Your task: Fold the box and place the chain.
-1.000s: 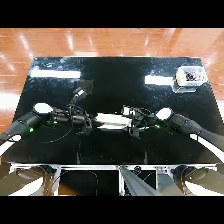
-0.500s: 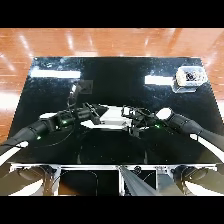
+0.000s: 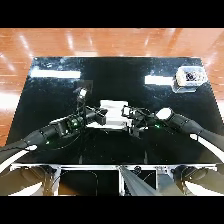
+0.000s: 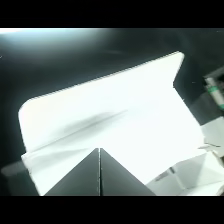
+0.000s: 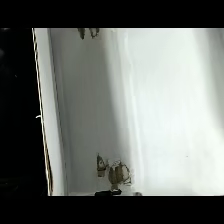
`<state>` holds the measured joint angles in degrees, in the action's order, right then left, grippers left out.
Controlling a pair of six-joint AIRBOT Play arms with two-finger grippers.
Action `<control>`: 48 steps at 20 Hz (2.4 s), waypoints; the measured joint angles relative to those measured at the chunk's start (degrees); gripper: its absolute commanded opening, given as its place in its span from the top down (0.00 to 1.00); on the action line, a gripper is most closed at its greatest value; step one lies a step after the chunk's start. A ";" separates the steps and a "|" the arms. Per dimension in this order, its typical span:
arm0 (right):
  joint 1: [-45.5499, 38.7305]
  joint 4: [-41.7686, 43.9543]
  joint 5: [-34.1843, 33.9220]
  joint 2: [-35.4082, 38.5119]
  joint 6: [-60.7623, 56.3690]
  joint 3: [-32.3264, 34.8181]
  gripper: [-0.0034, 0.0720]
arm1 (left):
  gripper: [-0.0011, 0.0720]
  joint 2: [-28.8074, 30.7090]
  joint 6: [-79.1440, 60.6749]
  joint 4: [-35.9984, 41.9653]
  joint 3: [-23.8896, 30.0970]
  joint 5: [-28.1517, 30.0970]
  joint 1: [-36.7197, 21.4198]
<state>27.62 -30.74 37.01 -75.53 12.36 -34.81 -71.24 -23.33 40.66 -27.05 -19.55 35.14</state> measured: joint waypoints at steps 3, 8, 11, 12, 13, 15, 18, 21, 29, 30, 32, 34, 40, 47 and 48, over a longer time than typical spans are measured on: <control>0.00 0.00 0.00 0.00 0.00 0.00 0.23 | 0.95 -0.07 2.03 0.98 -0.02 1.29 0.26; 0.00 -0.02 0.00 0.00 0.02 0.00 0.23 | 0.95 -0.07 5.01 1.44 -0.04 3.23 0.76; 0.00 -0.11 0.02 0.00 0.02 0.00 0.23 | 0.95 -0.04 5.75 1.55 -0.15 4.04 1.81; 0.00 -0.11 0.04 0.00 0.04 0.00 0.23 | 0.95 0.04 5.97 1.51 -0.33 4.09 2.10; 0.00 -0.07 0.04 0.00 0.04 0.00 0.23 | 0.95 0.22 6.16 1.27 -0.55 4.11 2.32; 0.00 -0.04 0.00 0.00 0.04 0.00 0.23 | 0.95 0.94 6.58 0.63 -1.29 5.22 2.51; 0.00 -0.02 0.00 0.00 0.04 0.00 0.23 | 0.95 2.38 7.04 -0.66 -2.54 7.56 2.62; 0.00 0.00 0.00 0.00 0.04 0.00 0.23 | 0.95 4.94 7.21 -4.31 -4.04 10.60 2.60; 0.00 -0.02 0.00 0.00 0.04 0.00 0.23 | 0.95 18.67 2.21 -5.38 -4.72 27.78 -0.24; 0.00 -0.02 0.02 0.00 0.04 0.00 0.23 | 0.95 19.87 -1.20 -2.01 -4.79 29.99 -0.55; 0.00 0.00 0.00 0.00 0.04 0.00 0.23 | 0.95 21.20 -10.88 6.95 -5.49 34.12 -0.83; 0.00 -0.02 0.02 0.00 0.04 0.00 0.23 | 0.95 21.84 -25.75 18.43 -7.61 39.30 -0.96; 0.00 -0.02 0.02 0.00 0.04 0.00 0.23 | 0.95 20.81 -70.53 41.11 -17.84 62.95 -8.57; 0.00 -0.02 0.00 0.00 0.04 0.00 0.23 | 0.95 13.70 -117.87 88.02 -22.82 93.02 -43.85; 0.02 -0.02 0.02 0.00 0.04 0.00 0.23 | 0.95 12.41 -122.01 90.64 -23.61 95.82 -46.60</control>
<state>27.64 -30.76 37.04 -75.53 12.40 -34.81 -58.83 -145.34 131.31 -50.65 76.27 -11.46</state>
